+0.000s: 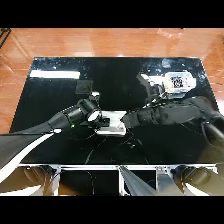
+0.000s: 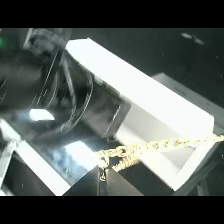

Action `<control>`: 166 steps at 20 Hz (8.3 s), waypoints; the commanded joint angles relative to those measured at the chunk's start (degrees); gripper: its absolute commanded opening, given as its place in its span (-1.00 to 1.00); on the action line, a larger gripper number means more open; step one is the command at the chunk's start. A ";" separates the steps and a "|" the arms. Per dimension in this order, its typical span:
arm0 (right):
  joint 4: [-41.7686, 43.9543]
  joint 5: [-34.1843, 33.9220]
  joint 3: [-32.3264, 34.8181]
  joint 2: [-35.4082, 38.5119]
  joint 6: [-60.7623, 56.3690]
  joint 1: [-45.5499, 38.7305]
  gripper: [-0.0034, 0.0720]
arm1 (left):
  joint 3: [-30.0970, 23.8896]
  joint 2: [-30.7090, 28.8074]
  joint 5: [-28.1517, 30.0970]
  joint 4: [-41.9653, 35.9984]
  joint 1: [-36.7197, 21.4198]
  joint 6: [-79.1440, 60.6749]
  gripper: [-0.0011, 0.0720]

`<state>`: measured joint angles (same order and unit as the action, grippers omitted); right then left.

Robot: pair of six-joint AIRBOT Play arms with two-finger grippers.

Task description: Fold the box and place the chain.

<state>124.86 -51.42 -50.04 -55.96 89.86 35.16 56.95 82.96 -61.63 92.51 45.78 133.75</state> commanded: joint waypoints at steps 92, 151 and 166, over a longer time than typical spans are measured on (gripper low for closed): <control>-1.77 -23.12 -12.13 14.43 3.15 -27.08 -0.86 | 0.02 0.26 -0.37 0.00 -0.09 -0.48 -0.90; -28.92 -11.54 -0.13 5.42 -11.08 -27.26 0.45 | 0.02 0.26 0.13 0.00 -0.04 -0.70 -0.90; -36.20 9.75 -8.81 -26.08 -32.26 -30.86 0.65 | 0.02 0.26 0.07 -0.20 -0.04 -1.11 -0.90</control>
<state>92.58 -40.75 -54.30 -75.81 63.46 2.70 56.97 83.22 -61.58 92.38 45.69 132.66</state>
